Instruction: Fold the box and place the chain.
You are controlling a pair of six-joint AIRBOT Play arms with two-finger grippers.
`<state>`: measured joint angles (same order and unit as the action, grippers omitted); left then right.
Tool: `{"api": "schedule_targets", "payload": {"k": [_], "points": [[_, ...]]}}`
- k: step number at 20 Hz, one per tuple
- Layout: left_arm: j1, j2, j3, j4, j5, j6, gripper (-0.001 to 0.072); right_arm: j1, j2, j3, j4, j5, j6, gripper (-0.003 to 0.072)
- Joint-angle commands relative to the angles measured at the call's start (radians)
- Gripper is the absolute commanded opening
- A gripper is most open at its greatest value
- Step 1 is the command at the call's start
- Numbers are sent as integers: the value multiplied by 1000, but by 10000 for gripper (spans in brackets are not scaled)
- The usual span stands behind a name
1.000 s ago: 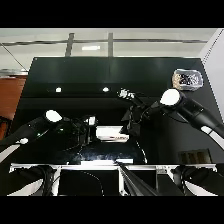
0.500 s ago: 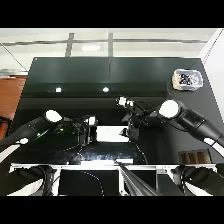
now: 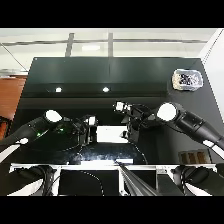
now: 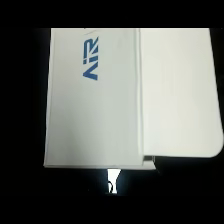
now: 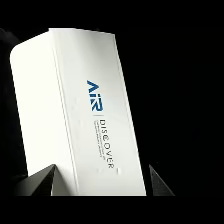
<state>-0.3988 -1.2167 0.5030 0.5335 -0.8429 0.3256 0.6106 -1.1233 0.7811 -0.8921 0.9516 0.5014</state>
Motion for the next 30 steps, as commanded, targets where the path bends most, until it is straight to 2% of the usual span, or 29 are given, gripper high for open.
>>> {"api": "schedule_targets", "payload": {"k": [1,5,8,13,14,15,16,18,20,30], "points": [[-1,-1,0,0,0,0,482,3,4,0,2,25,4,711],[-1,-1,0,0,0,0,482,5,4,0,0,30,20,710],[-1,-1,0,0,0,0,482,42,3,0,-91,23,58,708],[-1,-1,0,0,0,0,482,71,3,0,-134,-61,109,700],[-1,-1,0,0,0,0,482,71,3,0,-134,-64,114,630],[-1,-1,0,0,0,0,482,71,3,0,-133,-61,115,498],[-1,-1,0,0,0,1,482,71,3,0,-130,-58,116,460],[-1,-1,0,0,0,0,482,73,4,0,-128,-57,124,459],[-1,-1,0,0,0,0,482,73,4,0,-116,-53,124,301],[-1,-1,0,0,0,0,482,73,3,-18,-103,-30,124,307]]}}
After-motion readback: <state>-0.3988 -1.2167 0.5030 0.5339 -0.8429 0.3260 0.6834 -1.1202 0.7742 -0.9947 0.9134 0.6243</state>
